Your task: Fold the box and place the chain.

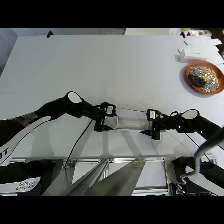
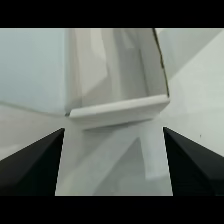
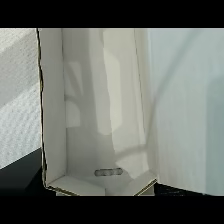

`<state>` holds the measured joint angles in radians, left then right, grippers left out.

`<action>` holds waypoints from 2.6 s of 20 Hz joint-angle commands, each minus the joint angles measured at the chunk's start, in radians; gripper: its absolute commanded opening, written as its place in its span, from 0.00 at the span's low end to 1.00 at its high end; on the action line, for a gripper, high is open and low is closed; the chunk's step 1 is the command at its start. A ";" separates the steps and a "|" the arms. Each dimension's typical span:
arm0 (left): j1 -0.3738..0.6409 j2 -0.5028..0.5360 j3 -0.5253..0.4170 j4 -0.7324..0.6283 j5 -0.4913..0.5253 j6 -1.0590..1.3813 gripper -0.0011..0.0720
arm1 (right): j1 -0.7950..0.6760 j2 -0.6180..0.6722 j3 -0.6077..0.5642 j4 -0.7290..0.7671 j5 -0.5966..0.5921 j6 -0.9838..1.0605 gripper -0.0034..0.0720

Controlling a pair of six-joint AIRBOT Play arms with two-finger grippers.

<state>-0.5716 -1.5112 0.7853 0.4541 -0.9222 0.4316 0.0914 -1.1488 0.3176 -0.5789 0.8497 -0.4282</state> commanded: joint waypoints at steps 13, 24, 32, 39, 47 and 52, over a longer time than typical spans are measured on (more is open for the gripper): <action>-0.046 -0.052 0.000 -0.109 0.040 0.014 0.96 | 0.000 0.000 0.001 0.000 0.000 0.000 0.59; -0.078 -0.061 0.000 -0.095 0.036 0.013 0.30 | 0.000 0.001 0.001 0.000 0.000 0.000 0.59; -0.078 -0.061 0.000 -0.095 0.036 0.014 0.30 | 0.000 0.001 0.001 0.000 0.000 0.000 0.59; -0.078 -0.061 0.000 -0.095 0.036 0.014 0.30 | 0.000 0.001 0.001 0.003 0.009 0.001 0.59; -0.078 -0.061 0.000 -0.095 0.036 0.014 0.30 | 0.000 0.099 0.001 -0.048 0.025 0.101 0.97; -0.078 -0.061 0.000 -0.095 0.036 0.014 0.30 | 0.000 0.324 0.001 -0.344 0.050 0.367 0.97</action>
<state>-0.6506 -1.5730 0.7849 0.3584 -0.8894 0.4446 0.0917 -0.9360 0.3176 -0.7540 0.8848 -0.2150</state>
